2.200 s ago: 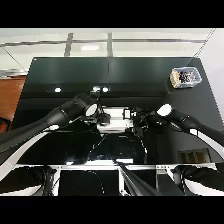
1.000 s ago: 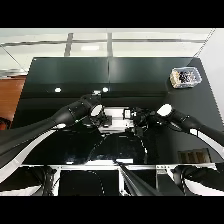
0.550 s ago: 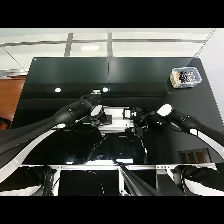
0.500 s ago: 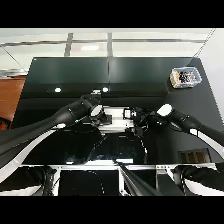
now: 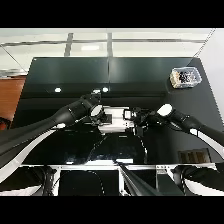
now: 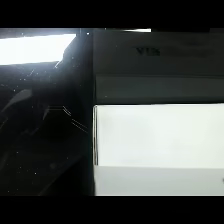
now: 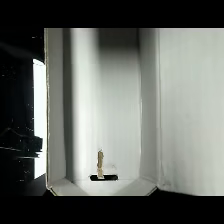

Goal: Fold the box and place the chain.

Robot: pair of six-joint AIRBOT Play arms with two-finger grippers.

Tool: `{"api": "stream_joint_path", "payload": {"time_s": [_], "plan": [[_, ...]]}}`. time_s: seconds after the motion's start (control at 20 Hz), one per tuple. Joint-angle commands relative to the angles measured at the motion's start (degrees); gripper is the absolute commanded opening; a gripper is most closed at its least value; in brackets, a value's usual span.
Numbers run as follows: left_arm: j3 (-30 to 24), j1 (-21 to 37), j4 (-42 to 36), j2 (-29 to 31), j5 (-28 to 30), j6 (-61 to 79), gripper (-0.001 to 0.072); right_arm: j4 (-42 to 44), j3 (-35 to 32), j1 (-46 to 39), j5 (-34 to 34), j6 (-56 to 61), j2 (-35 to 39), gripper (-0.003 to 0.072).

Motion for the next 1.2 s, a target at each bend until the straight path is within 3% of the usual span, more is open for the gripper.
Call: {"api": "stream_joint_path", "payload": {"time_s": [0.0,0.6,0.65,0.7,0.9,1.15], "plan": [[0.0,0.0,-0.2,0.0,-0.2,0.1,0.0030,-0.2,0.0,0.0,-1.2,-6.0,0.0,0.0400],[0.0,0.0,-0.2,0.0,0.0,0.1,0.0030,1.0,0.0,0.0,1.9,-4.0,0.0,0.0403],[0.0,0.0,-0.2,0.0,-0.2,0.1,0.0030,1.0,0.0,0.0,2.0,-3.5,0.1,0.0580],[0.0,0.0,-0.2,0.0,-0.2,0.1,0.0030,0.7,0.0,0.0,2.0,-1.0,0.5,0.0705],[0.0,0.0,-0.2,0.0,-0.3,0.1,0.0030,-8.8,0.0,0.0,5.0,12.6,6.1,0.0705],[0.0,0.0,-0.2,0.0,-0.2,0.1,0.0030,-10.6,0.0,-0.1,5.5,14.3,9.8,0.0698]]}}
